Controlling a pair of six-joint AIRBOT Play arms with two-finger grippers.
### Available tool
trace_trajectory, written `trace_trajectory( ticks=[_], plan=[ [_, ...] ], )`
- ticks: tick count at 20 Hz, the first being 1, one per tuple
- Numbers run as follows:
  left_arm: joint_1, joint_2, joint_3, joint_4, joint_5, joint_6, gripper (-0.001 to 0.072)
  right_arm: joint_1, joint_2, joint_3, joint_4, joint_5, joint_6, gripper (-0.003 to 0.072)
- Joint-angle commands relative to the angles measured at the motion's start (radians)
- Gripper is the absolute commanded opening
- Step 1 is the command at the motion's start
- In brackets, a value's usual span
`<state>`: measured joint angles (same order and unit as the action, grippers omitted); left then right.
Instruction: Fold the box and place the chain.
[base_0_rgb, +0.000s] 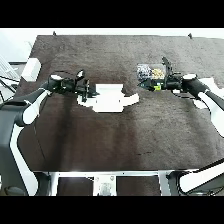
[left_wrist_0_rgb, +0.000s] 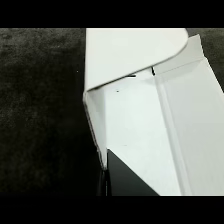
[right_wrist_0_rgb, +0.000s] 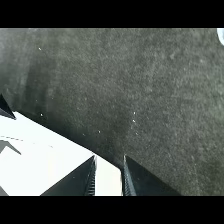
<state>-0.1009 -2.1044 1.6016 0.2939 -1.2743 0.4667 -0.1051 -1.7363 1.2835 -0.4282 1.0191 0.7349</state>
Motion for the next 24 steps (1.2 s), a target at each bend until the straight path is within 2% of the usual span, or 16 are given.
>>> trace_trajectory(
  ticks=[1,5,8,9,12,17,20,21,22,23,24],
  plan=[
    [0.000,-0.005,0.000,-0.017,0.008,0.006,0.0017,0.000,0.000,-0.013,0.028,-0.002,-0.037,0.0212],
    [0.000,-0.006,0.000,-0.012,0.006,0.005,0.0018,0.000,0.000,-0.055,0.035,-0.002,-0.076,0.0212],
    [0.000,-0.006,0.000,-0.012,-0.002,0.003,0.0020,0.000,0.004,-0.102,0.186,-0.002,-0.239,0.0209],
    [0.000,-0.006,0.000,-0.012,-0.002,-0.003,0.0020,0.000,0.014,-0.119,0.234,0.000,-0.286,0.0186],
    [0.000,-0.006,0.000,-0.010,-0.001,-0.014,0.0020,0.016,0.070,-0.142,0.253,0.045,-0.329,0.0184],
    [0.000,-0.006,-0.008,0.006,0.003,-0.014,0.0020,0.074,0.240,-0.213,0.142,0.054,-0.355,0.0182],
    [0.000,-0.006,-0.008,0.005,0.003,-0.014,0.0021,0.152,0.331,-0.249,-0.051,0.043,-0.355,0.0183],
    [0.000,-0.006,-0.008,0.005,0.002,-0.019,0.0021,0.181,0.334,-0.249,-0.141,0.043,-0.355,0.0240],
    [0.000,-0.005,-0.008,0.005,0.002,-0.022,0.0021,0.209,0.330,-0.250,-0.236,0.043,-0.355,0.0493],
    [0.000,-0.005,-0.007,0.005,0.003,-0.022,0.0021,0.239,0.324,-0.252,-0.331,0.024,-0.355,0.0586],
    [0.000,-0.005,-0.007,0.004,0.003,-0.022,0.0021,0.266,0.320,-0.253,-0.399,-0.002,-0.355,0.0585]
  ],
)
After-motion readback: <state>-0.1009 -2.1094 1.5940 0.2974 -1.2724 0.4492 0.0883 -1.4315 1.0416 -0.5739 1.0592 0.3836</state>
